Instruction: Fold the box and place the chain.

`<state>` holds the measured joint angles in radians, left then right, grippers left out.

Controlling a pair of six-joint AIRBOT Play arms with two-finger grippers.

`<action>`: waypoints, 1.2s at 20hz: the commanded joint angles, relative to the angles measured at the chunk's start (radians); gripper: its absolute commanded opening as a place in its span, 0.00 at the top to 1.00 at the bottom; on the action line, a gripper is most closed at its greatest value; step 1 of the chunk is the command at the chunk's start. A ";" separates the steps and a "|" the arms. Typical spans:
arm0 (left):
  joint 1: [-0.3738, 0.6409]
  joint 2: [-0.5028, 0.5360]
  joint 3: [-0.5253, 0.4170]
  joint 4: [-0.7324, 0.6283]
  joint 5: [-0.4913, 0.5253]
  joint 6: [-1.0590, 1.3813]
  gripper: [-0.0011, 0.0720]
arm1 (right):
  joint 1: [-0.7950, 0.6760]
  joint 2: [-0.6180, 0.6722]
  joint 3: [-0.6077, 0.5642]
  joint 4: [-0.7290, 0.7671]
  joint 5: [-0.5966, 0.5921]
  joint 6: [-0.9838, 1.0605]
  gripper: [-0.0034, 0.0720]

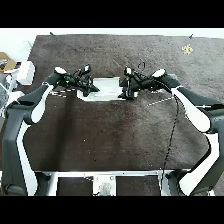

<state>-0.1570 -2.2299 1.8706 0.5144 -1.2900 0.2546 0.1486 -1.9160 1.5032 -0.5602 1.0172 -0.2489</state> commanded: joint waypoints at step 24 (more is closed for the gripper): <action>0.000 -0.001 0.000 0.000 0.000 0.000 0.97 | 0.015 -0.207 0.158 0.085 0.166 -0.002 0.05</action>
<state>-0.1570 -2.2299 1.8709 0.5152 -1.2911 0.2554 0.1619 -2.1109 1.6569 -0.4755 1.1774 -0.2481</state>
